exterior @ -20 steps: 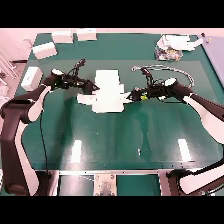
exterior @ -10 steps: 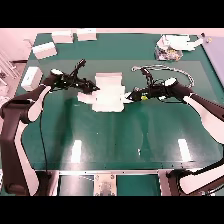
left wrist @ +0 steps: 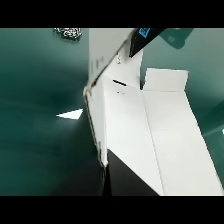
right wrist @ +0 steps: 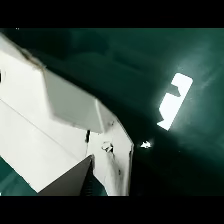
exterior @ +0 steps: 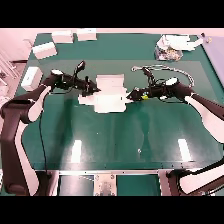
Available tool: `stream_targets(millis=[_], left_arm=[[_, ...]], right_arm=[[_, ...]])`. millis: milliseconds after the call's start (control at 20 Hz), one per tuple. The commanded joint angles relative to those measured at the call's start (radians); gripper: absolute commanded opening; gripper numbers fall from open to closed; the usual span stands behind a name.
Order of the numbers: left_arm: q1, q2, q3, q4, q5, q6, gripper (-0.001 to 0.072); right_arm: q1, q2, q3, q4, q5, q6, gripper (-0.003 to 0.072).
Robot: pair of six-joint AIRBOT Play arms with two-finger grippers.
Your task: Fold the box and place the chain.
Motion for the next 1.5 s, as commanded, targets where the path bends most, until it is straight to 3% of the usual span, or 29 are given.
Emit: stream_targets(millis=[0,700,1250,1450], left_arm=[[0.001,0.000,-0.001,0.009,-0.008,0.132,0.0016],[-0.003,0.000,-0.037,0.008,0.056,0.206,0.0015],[-0.003,0.001,-0.057,0.005,0.070,0.186,0.0014],[-0.003,0.002,-0.103,-0.017,0.095,0.185,0.0014]], right_arm=[[-0.009,0.000,0.002,0.019,0.004,0.002,0.0263],[-0.164,0.001,0.002,0.090,0.013,-0.008,0.0265],[-0.171,0.001,0.002,0.090,0.026,-0.040,0.0265],[-0.177,0.001,0.005,0.090,0.025,-0.066,0.0265]])
